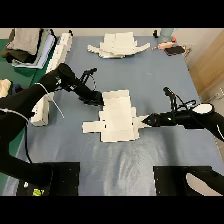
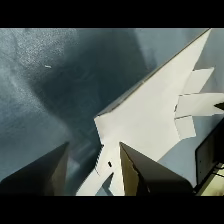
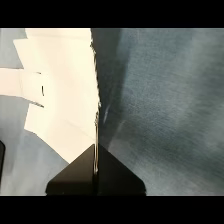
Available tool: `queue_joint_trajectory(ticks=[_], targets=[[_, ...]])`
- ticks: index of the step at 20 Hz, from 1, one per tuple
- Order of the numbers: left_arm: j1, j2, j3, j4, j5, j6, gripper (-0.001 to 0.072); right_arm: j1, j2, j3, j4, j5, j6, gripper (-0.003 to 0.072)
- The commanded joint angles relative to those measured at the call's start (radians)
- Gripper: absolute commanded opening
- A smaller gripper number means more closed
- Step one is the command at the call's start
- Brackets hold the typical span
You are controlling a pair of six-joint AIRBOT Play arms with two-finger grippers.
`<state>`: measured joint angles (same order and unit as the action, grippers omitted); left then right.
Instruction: Fold the box.
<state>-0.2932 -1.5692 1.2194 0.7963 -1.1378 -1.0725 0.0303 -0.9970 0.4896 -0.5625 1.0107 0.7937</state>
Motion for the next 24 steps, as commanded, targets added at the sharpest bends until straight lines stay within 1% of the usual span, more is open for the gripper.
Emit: queue_joint_trajectory(ticks=[1,3,5,8,10,11,12,15,16,17,18,24], targets=[[0.006,-0.063,0.002,-0.071,0.065,0.085,0.0501,0.002,0.003,-0.002,0.000,0.012,-0.001,-0.0001],[0.007,-0.084,0.002,-0.170,0.052,0.174,0.0501,0.002,0.003,-0.002,0.001,0.011,-0.001,-0.0001],[0.006,-0.102,0.002,-0.278,0.018,0.278,0.0501,0.002,0.003,-0.002,0.000,0.012,0.002,0.0000],[0.006,-0.108,0.002,-0.335,-0.034,0.385,0.0500,0.002,0.003,-0.002,0.000,0.013,0.002,0.0000],[0.006,-0.111,0.003,-0.349,-0.051,0.417,0.0497,0.002,0.003,-0.002,0.000,0.014,0.002,-0.0001],[0.006,-0.113,0.003,-0.349,-0.062,0.428,0.0414,0.002,0.003,-0.002,0.000,0.014,0.002,-0.0001],[0.006,-0.113,0.003,-0.348,-0.077,0.442,0.0358,0.002,0.003,-0.002,0.001,0.014,0.002,-0.0001],[0.006,-0.113,0.003,-0.348,-0.115,0.455,0.0356,0.002,0.003,-0.002,0.001,0.031,0.002,-0.0001],[0.006,-0.113,0.003,-0.348,-0.121,0.457,0.0279,0.002,0.003,-0.002,0.001,0.032,0.002,0.0000],[0.007,-0.113,0.003,-0.347,-0.125,0.470,0.0106,0.002,0.003,-0.002,0.001,0.032,0.001,0.0000],[0.007,-0.113,0.003,-0.348,-0.129,0.486,0.0056,0.002,0.003,-0.002,0.001,0.032,0.001,-0.0001],[0.006,-0.113,0.003,-0.347,-0.156,0.487,0.0059,0.002,0.003,-0.002,0.001,0.031,0.001,0.0000]])
